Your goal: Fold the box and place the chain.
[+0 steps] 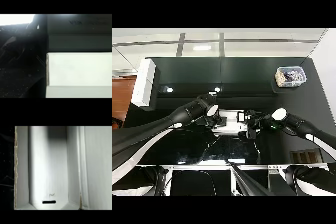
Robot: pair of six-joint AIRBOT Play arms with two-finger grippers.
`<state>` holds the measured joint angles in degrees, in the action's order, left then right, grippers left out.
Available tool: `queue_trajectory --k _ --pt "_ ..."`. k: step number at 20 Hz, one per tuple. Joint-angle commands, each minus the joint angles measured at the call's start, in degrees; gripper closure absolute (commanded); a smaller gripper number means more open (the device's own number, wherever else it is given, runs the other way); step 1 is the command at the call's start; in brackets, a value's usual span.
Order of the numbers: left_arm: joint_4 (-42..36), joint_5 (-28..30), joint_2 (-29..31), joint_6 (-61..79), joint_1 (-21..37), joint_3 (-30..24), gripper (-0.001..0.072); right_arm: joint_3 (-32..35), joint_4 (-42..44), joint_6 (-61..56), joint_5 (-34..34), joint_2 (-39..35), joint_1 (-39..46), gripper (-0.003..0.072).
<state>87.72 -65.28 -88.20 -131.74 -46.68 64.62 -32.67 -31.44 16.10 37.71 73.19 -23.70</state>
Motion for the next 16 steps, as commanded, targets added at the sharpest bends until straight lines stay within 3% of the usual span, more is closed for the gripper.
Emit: queue_trajectory --k 1,7,12,14,16 --pt "0.1 -1.2 0.0 -0.1 0.0 0.1 0.0682 0.0 -3.8 -5.2 0.7 -2.7 0.1 -0.0019" --pt "0.1 -1.5 0.0 -0.1 0.0 0.1 0.0682 0.0 -19.7 -13.0 4.1 -9.9 0.1 -0.0013" --pt "0.1 -1.4 0.0 -0.1 0.0 0.1 0.0682 0.0 -15.3 -11.5 3.7 -9.9 0.1 -0.0008" --pt "0.1 -1.4 0.0 -0.1 0.0 0.1 0.0682 0.0 -12.7 -11.1 4.2 -9.9 0.1 0.0253" --pt "0.1 -1.4 0.0 -0.1 0.0 0.1 0.0682 0.0 -11.6 -11.1 5.9 -9.9 0.1 0.0564"
